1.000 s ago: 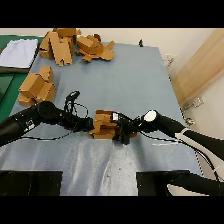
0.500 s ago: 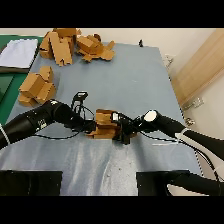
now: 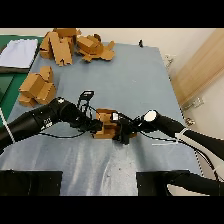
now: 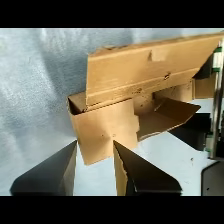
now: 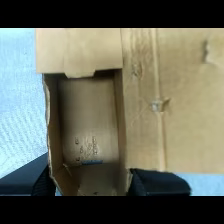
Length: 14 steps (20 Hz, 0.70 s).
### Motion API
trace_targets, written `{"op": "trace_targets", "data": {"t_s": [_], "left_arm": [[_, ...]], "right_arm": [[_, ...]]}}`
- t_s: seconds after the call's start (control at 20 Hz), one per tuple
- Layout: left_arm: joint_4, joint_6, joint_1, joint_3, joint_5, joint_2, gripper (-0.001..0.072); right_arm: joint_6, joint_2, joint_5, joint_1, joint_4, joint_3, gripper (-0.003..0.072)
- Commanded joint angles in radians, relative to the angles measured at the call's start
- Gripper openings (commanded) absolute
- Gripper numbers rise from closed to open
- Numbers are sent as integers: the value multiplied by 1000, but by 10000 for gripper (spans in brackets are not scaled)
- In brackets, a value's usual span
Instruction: Fold the box.
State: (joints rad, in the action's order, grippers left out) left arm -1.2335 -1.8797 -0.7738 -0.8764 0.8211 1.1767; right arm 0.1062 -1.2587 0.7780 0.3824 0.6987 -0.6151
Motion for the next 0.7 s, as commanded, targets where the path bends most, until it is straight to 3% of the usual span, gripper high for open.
{"op": "trace_targets", "data": {"t_s": [0.0,0.65], "left_arm": [[-22,-27,-19,-9,14,9,363],[-219,-222,-118,-206,155,226,363]], "right_arm": [[0,1,0,0,1,-1,444],[0,1,0,-1,1,-1,444]]}}
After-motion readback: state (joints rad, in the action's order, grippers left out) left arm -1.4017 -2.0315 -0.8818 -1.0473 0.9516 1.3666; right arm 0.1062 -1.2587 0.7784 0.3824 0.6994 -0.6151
